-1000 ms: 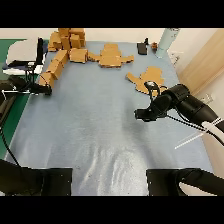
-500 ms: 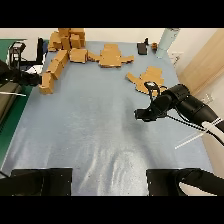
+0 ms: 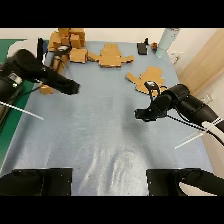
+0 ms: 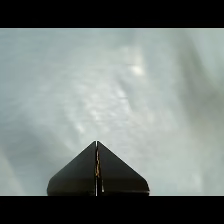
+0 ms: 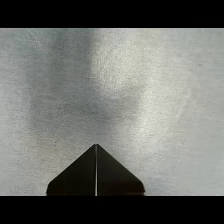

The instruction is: Fold the box.

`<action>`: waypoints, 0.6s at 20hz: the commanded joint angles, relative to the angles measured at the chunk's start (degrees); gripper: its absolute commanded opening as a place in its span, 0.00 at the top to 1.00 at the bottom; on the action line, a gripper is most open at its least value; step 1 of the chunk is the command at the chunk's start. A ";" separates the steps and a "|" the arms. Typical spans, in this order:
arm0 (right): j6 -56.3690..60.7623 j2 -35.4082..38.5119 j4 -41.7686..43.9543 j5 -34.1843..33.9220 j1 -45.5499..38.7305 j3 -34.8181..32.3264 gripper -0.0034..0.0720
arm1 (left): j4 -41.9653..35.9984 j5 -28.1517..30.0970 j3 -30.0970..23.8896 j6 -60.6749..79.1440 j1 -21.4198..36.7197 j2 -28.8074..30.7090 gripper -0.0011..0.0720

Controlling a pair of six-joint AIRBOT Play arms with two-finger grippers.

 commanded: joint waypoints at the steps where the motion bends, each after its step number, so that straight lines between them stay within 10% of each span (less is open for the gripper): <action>1: 0.00 -0.04 0.04 0.02 0.00 0.04 0.95 | -0.39 1.64 -0.02 -5.90 -10.95 -2.05 0.97; 12: 0.02 -0.04 0.04 0.02 0.00 0.04 0.95 | -0.46 2.58 -0.02 -6.19 -20.44 -6.21 0.97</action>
